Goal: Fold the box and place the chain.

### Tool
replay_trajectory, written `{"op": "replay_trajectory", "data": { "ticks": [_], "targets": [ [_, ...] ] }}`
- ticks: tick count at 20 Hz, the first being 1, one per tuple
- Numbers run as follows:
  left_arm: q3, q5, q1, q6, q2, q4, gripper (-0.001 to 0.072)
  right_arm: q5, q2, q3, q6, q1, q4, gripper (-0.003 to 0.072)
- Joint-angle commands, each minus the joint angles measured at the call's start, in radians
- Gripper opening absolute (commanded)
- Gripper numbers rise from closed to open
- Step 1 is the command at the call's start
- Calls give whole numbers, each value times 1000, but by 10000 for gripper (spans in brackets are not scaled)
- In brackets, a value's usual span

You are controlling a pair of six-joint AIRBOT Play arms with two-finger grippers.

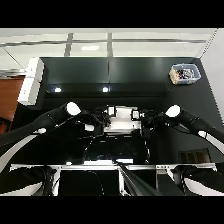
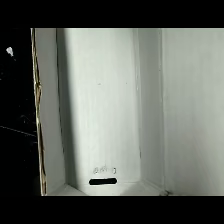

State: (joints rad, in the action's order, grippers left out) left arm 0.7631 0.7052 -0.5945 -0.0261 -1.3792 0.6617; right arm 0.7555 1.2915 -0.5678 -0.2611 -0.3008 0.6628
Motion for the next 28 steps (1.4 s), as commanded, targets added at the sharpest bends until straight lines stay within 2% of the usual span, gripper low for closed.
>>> {"op": "replay_trajectory", "data": {
  "ticks": [1,2,3,4,5,6,7,8,9,10,12,14,17,19,22,24,26,28],
  "targets": [
    [1,-6,-1,8,-1,-1,126,0,0,0,0,0,0,136],
    [1,-6,-1,8,-1,-1,333,0,0,0,0,0,0,136],
    [1,-3,-1,9,-1,-1,391,0,0,0,0,0,0,136],
    [2,11,0,8,-1,6,198,0,0,0,0,0,0,136],
    [2,13,0,9,-1,10,147,0,0,0,0,0,0,136],
    [2,12,-1,9,-1,7,321,0,0,0,0,0,0,136],
    [2,13,-1,11,0,7,324,0,0,0,0,0,0,137],
    [3,13,1,12,2,14,245,0,0,0,0,0,0,136],
    [8,26,5,16,9,25,56,0,0,0,0,0,0,136],
    [19,47,12,66,22,57,24,0,0,0,0,0,0,136],
    [30,90,45,249,72,129,23,0,0,0,0,0,0,136],
    [31,146,108,480,145,257,23,0,0,0,0,0,0,136],
    [29,283,251,803,227,445,23,0,0,0,0,0,0,136],
    [25,373,360,1076,229,487,23,0,0,0,0,0,0,136],
    [-43,387,513,1389,221,412,24,0,0,0,0,0,0,136],
    [-117,386,603,1380,198,193,24,0,0,0,0,0,0,136],
    [-182,400,646,1263,143,-29,23,0,0,0,0,0,0,136],
    [-195,403,631,1210,76,-97,22,0,0,0,0,0,0,136]
  ]
}}
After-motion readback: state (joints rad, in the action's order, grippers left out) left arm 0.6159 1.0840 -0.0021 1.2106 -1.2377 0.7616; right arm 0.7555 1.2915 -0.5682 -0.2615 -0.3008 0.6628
